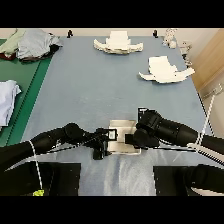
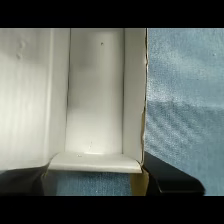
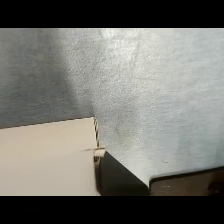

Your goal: Fold the box.

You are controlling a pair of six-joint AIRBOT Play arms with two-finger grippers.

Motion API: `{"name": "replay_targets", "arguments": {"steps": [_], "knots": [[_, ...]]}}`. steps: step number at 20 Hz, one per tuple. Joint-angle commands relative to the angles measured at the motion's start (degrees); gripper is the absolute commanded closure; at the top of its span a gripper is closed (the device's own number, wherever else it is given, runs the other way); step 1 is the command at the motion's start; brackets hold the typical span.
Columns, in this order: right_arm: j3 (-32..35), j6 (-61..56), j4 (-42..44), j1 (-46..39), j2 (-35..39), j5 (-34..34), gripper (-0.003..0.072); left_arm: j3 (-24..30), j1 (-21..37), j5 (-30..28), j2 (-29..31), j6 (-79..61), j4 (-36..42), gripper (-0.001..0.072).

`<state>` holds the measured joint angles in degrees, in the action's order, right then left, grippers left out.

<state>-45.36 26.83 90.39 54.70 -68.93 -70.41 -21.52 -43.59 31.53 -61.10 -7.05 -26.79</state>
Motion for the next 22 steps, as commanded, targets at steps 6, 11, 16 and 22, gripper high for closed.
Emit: {"name": "replay_targets", "arguments": {"steps": [6, 11, 16, 22], "knots": [[-2.3, 1.7, 0.0, 0.0, 0.8, -3.5, 0.0291, 0.0, 0.0, 0.0, 0.0, 0.0, 0.0, 0.0187], [-5.4, 4.4, -0.2, 0.0, 1.0, -10.2, 0.0215, 0.0, 0.0, 0.0, 0.0, 0.0, 0.0, 0.0187], [-9.1, 5.4, -6.9, -0.8, 6.5, -15.9, 0.0543, 0.0, 0.0, 0.0, 0.0, 0.0, 0.0, 0.0187], [-8.9, 21.7, -6.9, -19.3, 12.5, -15.6, 0.0683, 0.0, 0.0, 0.0, 0.0, 0.0, 0.0, 0.0187]]}}
